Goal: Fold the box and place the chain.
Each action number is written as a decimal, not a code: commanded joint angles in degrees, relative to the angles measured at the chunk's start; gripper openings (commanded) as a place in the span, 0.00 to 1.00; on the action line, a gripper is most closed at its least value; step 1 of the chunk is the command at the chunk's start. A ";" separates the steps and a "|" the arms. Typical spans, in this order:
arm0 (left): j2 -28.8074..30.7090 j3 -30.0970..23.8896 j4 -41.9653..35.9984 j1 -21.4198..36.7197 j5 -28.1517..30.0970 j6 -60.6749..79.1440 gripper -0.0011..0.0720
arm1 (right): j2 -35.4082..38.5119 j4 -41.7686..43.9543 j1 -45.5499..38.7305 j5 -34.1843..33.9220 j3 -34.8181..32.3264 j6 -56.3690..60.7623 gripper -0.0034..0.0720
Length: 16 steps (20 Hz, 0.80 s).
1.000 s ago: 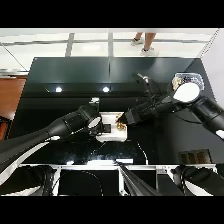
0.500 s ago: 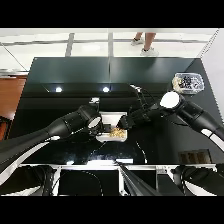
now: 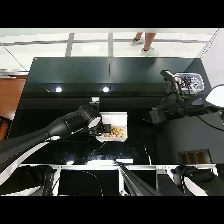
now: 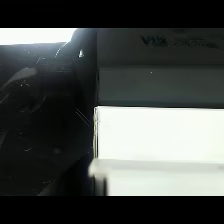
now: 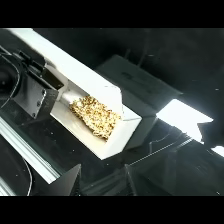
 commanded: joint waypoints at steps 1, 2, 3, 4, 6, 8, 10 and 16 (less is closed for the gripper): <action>0.15 1.51 -1.20 -0.11 -1.07 -0.17 0.42 | 2.80 -1.14 -1.62 1.66 -0.11 0.00 0.49; 0.31 2.54 -0.87 -0.17 -2.08 -0.20 0.78 | 2.80 -1.16 -1.62 1.49 -0.15 0.00 0.49; 0.74 3.39 -0.44 -0.31 -2.91 -0.04 0.87 | 2.80 -1.14 -1.62 1.33 -0.15 0.00 0.49; 1.73 4.09 1.33 -0.74 -3.91 -0.02 0.87 | 2.80 -1.16 -1.62 1.38 -0.15 0.02 0.49; 5.40 4.15 5.01 -2.05 -5.40 1.33 0.87 | 2.80 -1.16 -1.62 1.49 -0.15 0.02 0.49; 10.34 3.58 8.96 -3.61 -7.98 3.45 0.87 | 2.80 -1.33 -1.62 1.44 -0.15 0.02 0.49; 16.85 0.68 12.20 -3.80 -8.48 5.18 0.87 | 2.80 -1.95 -1.62 0.94 -0.15 0.02 0.49; 40.50 -21.64 2.25 20.83 7.76 8.68 0.87 | 2.80 -4.20 -1.62 -3.08 -0.15 2.16 0.49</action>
